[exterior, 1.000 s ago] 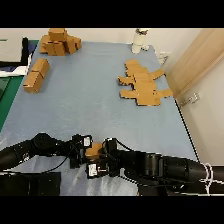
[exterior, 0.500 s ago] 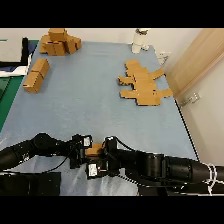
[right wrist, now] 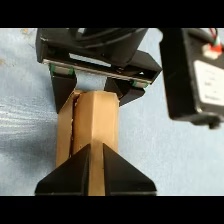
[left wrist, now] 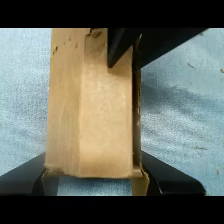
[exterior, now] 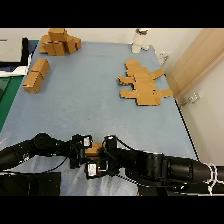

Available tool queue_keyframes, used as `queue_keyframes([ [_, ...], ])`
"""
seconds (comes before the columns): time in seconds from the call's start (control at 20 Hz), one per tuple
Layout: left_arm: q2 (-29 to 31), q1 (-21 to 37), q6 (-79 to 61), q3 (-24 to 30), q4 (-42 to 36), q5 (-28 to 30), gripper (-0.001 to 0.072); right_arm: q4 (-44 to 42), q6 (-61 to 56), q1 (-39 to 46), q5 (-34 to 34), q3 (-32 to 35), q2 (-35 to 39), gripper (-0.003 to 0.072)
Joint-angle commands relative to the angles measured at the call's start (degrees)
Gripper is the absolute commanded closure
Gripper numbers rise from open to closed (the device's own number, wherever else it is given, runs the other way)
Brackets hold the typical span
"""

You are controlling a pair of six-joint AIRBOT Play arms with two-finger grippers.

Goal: Fold the box.

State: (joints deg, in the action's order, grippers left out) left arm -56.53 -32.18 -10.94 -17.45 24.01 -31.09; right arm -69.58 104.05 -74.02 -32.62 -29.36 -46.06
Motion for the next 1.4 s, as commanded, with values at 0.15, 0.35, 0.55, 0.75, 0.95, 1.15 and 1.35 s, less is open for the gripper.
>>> queue_keyframes([
  [0.15, -0.02, 0.02, 0.0, -0.02, 0.02, -0.02, 0.0227, -3.34, -0.11, -0.04, -0.81, 0.57, -0.26, 0.0564],
  [0.35, -0.02, 0.02, 0.0, -0.02, 0.0, -0.02, 0.0226, -4.98, -0.11, -0.04, -0.87, 1.03, -0.96, 0.0564],
  [0.55, -0.02, 0.02, 0.0, -0.02, 0.0, 0.0, 0.0226, -5.38, -0.79, -0.02, -3.17, -0.22, 2.47, 0.0433],
  [0.75, -0.02, 0.02, 0.0, -0.02, 0.0, 0.0, 0.0227, -13.53, -14.62, 0.0, -13.16, -1.16, 11.85, 0.0319],
  [0.95, -0.02, 0.02, 0.0, -0.02, 0.02, -0.02, 0.0227, -28.02, -42.4, -0.04, -12.63, 4.74, 16.83, 0.066],
  [1.15, -0.02, 0.04, 0.0, -0.02, 0.02, 0.0, 0.0226, -35.21, -56.02, 0.0, 12.61, 14.99, 15.08, 0.0682],
  [1.35, -0.02, 0.04, 0.0, -0.02, 0.0, 0.0, 0.0226, -35.06, -63.76, 2.4, 31.91, 17.64, 9.22, 0.0682],
])
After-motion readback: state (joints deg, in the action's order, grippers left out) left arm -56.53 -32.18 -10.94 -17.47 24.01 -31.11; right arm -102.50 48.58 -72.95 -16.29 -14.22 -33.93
